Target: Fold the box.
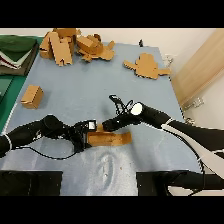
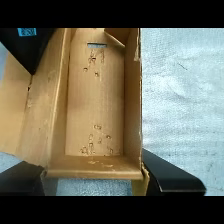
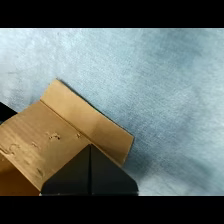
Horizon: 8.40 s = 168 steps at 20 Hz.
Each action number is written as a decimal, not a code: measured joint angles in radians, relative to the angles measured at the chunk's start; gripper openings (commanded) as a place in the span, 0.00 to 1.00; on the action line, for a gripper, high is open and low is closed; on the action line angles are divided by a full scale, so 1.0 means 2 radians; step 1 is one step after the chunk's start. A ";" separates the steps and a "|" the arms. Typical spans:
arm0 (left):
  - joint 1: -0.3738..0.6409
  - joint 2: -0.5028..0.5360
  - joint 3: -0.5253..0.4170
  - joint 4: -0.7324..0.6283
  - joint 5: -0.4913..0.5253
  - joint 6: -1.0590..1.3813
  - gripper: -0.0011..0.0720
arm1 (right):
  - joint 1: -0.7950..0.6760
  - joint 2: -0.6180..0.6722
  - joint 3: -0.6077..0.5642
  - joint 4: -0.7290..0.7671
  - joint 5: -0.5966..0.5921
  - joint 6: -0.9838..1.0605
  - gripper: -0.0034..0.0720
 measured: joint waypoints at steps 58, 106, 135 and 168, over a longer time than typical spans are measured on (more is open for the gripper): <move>0.000 0.000 0.000 -0.001 -0.001 -0.002 0.59 | 0.065 0.101 -0.039 -0.153 0.059 -0.229 0.05; -0.001 0.000 0.000 -0.003 -0.001 -0.002 0.59 | -0.059 0.242 -0.198 0.094 -0.021 0.066 0.31; -0.001 0.000 0.000 -0.005 -0.001 -0.002 0.59 | 0.118 0.129 -0.020 -0.294 0.087 0.480 0.62; -0.001 0.000 0.000 -0.005 -0.001 -0.002 0.59 | 0.172 0.000 0.056 -0.321 0.114 0.604 0.55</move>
